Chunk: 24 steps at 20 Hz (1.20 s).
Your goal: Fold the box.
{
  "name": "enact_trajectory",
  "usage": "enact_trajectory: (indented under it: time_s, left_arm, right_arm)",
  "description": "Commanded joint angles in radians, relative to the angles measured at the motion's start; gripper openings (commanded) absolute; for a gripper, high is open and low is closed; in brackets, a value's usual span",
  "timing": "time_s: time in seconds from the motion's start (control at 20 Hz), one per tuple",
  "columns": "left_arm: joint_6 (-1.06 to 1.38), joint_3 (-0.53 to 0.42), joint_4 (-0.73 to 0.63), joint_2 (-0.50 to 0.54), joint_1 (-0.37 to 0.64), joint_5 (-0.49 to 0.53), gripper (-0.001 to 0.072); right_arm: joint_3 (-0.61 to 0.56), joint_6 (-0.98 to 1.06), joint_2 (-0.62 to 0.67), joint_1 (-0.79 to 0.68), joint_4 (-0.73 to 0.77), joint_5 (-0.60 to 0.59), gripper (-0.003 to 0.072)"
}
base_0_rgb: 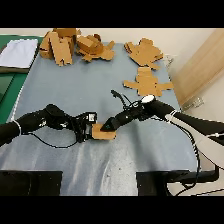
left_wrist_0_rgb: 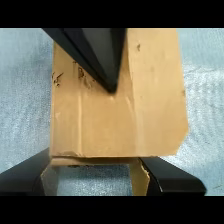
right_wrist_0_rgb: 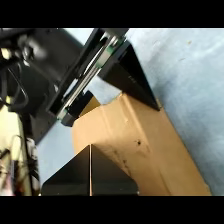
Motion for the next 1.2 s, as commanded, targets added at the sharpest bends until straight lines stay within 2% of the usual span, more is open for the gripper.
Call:
enact_trajectory:
  time_s: [0.0,0.25,0.55,0.75,1.15]
  left_arm:
    - [0.000,0.001,0.000,0.000,0.000,0.000,0.0407]
    - [0.000,0.001,0.000,-0.001,0.000,0.000,0.0407]
    - [0.000,0.001,0.000,-0.001,0.000,0.000,0.0406]
    - [0.000,0.001,0.000,-0.001,0.000,-0.002,0.0407]
    - [0.000,0.001,0.000,0.000,0.000,-0.002,0.0407]
  right_arm:
    - [0.000,-0.011,0.029,0.061,-0.080,-0.063,0.0004]
    - [-0.001,-0.014,0.101,0.145,-0.186,-0.168,0.0004]
    - [-0.001,-0.091,0.106,0.147,-0.209,-0.322,0.0004]
    - [-0.001,-0.177,0.108,0.148,-0.219,-0.341,0.0005]
    - [-0.002,-0.224,0.140,0.149,-0.272,-0.274,0.0004]
